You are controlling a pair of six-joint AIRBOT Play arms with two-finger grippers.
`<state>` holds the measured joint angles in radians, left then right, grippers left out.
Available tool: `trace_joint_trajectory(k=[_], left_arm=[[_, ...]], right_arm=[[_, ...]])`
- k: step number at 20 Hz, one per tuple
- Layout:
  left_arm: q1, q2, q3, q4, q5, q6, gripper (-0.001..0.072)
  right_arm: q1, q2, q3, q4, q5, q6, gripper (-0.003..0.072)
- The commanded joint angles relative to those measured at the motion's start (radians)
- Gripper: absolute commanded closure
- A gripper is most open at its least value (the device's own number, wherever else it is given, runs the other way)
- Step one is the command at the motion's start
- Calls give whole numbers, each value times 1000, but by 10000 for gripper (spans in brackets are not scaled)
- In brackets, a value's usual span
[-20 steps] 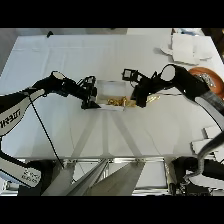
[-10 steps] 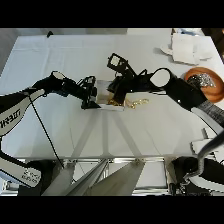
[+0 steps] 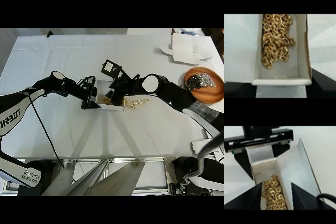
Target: Fold the box and place the chain.
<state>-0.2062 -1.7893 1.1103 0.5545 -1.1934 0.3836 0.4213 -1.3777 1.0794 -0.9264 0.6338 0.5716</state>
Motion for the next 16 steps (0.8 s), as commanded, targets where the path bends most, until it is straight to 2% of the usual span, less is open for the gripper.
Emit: trace_joint_trajectory(k=[1, 3, 6, 8, 10, 11, 16], left_arm=[[0, 0, 0, 0, 0, 0, 389], [0, 0, 0, 0, 0, 0, 389], [0, 0, 0, 0, 0, 0, 389], [0, 0, 0, 0, 0, 0, 389], [1, 0, 0, 0, 0, 0, 389], [0, 0, 0, 0, 0, 0, 389], [0, 0, 0, 0, 0, 0, 389]], right_arm=[[-14, 67, 1, -169, 63, 22, 278], [-69, 126, 1, -208, 125, 21, 273], [-197, 141, 1, -219, 292, -49, 267], [-278, 101, 1, -221, 379, -159, 202], [-323, 43, 1, -222, 390, -221, 194], [-330, 12, 1, -222, 386, -243, 149], [-321, -148, 1, -219, 374, -312, 147]])
